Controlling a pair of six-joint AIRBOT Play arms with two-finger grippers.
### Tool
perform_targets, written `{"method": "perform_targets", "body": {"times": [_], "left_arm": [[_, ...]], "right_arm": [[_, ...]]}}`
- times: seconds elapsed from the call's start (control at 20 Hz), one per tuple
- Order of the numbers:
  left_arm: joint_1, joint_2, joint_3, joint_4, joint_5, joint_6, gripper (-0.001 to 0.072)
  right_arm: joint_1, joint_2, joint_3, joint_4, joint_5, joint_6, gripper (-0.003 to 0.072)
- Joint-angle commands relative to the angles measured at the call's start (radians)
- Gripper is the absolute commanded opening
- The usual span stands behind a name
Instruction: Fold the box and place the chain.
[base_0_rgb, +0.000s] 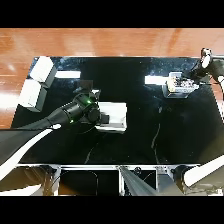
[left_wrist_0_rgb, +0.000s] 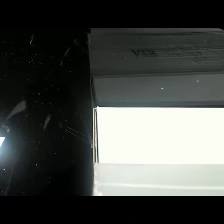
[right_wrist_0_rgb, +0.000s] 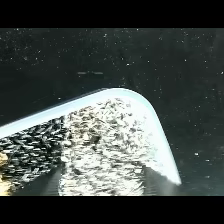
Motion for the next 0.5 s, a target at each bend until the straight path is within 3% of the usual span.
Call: {"method": "perform_targets", "body": {"times": [0.0,0.05,0.2,0.25,0.45], "left_arm": [[0.001,0.000,0.001,0.000,-0.003,0.001,0.0026],[0.001,0.000,0.001,0.000,-0.003,0.001,0.0026],[0.002,0.000,0.001,0.000,-0.003,0.001,0.0026],[0.002,0.000,0.001,0.000,-0.003,0.001,0.0026],[0.002,0.000,0.001,0.000,-0.003,0.001,0.0026]], "right_arm": [[0.002,-0.003,0.003,0.051,0.013,-0.054,0.0208],[0.002,-0.003,0.003,0.069,0.013,-0.074,0.0148],[0.002,-0.003,0.003,0.083,0.014,-0.077,0.0122],[0.002,-0.001,0.003,0.084,0.017,-0.081,0.0016],[0.002,0.032,0.034,0.084,0.060,-0.119,0.0015]]}}
